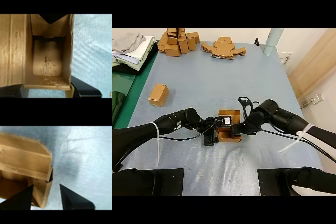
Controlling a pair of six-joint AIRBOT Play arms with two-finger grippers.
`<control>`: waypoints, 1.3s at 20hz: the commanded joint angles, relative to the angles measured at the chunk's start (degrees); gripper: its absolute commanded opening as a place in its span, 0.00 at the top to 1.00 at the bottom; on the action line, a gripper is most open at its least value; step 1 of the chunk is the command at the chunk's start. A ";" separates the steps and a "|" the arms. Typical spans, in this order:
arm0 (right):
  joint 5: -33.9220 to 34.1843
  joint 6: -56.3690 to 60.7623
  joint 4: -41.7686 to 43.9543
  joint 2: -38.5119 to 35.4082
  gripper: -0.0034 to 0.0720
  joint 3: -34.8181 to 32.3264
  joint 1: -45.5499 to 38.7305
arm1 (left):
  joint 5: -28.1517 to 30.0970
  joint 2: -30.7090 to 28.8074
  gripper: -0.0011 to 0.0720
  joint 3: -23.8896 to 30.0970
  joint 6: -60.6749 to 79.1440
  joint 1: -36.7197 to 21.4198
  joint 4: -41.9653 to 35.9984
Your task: Fold the box.
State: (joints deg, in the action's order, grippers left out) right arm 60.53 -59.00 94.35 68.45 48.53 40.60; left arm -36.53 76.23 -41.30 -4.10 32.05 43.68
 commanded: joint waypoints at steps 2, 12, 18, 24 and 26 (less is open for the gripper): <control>4.50 12.09 -6.12 4.76 0.28 4.98 4.98 | 0.00 -0.02 0.27 -0.02 0.02 0.02 0.02; 3.43 19.21 -4.81 6.25 0.28 5.07 5.22 | 0.00 -0.02 0.27 -0.02 0.02 0.00 0.02; 3.43 23.06 -7.50 9.11 0.42 5.07 5.20 | 0.02 -0.02 0.27 -0.02 0.02 0.00 0.02; 3.43 23.63 -8.28 9.11 0.95 5.07 5.22 | 0.02 -0.02 0.27 -0.02 0.02 0.02 0.02; 3.43 23.63 -8.50 9.09 0.95 5.07 5.22 | 0.02 -0.02 0.27 -0.02 0.02 0.02 0.02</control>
